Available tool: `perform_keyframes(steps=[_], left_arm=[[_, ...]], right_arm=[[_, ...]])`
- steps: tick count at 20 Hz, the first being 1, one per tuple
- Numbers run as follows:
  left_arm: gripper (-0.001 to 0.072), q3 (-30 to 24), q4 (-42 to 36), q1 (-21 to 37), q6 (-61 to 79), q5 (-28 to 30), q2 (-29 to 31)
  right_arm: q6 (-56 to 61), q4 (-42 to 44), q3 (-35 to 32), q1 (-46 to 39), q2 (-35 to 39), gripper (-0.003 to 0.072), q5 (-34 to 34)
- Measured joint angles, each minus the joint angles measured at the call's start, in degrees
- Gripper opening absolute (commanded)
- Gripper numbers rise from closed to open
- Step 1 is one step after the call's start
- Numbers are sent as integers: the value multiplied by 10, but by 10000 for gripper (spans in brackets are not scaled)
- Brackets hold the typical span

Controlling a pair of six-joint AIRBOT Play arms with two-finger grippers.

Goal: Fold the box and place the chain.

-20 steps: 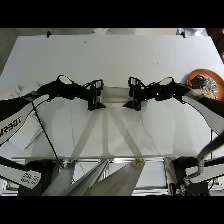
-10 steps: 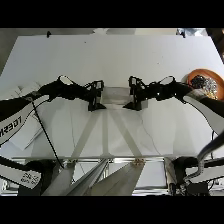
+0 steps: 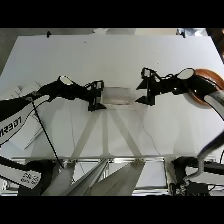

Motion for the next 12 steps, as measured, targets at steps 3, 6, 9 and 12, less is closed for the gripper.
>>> perform_keyframes(steps=[3, 6, 9, 12], left_arm=[[143, 0, 0, 0, 0, 0, 0], [143, 0, 0, 0, 0, 0, 0], [143, 0, 0, 0, 0, 0, 0], [143, 0, -1, 0, 0, 0, 0]], right_arm=[[30, -7, 0, 2, 24, 10, 65], [59, 10, 0, 28, 35, 5, 83], [103, 59, 0, 67, 38, 4, 18], [135, 113, 0, 97, 23, 4, -93]])
